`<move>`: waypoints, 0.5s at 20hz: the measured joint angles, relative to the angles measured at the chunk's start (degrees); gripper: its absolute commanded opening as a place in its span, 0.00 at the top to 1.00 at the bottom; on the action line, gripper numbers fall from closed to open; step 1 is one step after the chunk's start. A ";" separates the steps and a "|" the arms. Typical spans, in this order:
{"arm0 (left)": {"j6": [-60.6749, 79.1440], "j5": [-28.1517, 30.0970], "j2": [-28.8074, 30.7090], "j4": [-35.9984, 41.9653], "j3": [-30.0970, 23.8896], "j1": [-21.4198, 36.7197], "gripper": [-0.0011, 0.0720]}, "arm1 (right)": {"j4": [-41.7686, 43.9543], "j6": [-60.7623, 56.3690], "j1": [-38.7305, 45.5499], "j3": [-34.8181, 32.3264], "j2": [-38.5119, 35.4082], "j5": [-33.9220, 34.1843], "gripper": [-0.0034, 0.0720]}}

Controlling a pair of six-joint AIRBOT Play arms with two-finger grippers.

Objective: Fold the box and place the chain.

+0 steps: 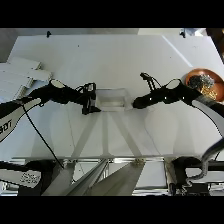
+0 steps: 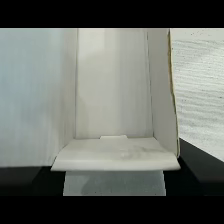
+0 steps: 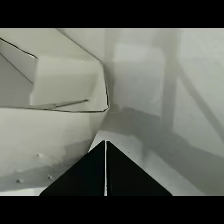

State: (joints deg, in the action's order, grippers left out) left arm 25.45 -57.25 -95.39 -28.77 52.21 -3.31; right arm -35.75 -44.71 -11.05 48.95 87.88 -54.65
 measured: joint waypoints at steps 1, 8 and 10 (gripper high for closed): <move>0.00 0.00 0.00 0.02 0.00 0.00 0.75 | 1.22 0.44 0.00 0.00 0.00 -0.15 0.76; 0.00 0.00 0.00 0.02 0.00 0.00 0.75 | 5.81 1.53 0.00 -0.02 0.00 -1.27 0.60; 0.00 0.00 0.00 0.02 0.00 0.00 0.75 | 7.19 1.66 0.00 -0.02 0.00 -1.44 0.61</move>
State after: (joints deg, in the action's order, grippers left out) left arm 25.45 -57.25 -95.39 -28.75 52.21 -3.31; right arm -28.56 -43.05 -11.05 48.93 87.88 -56.10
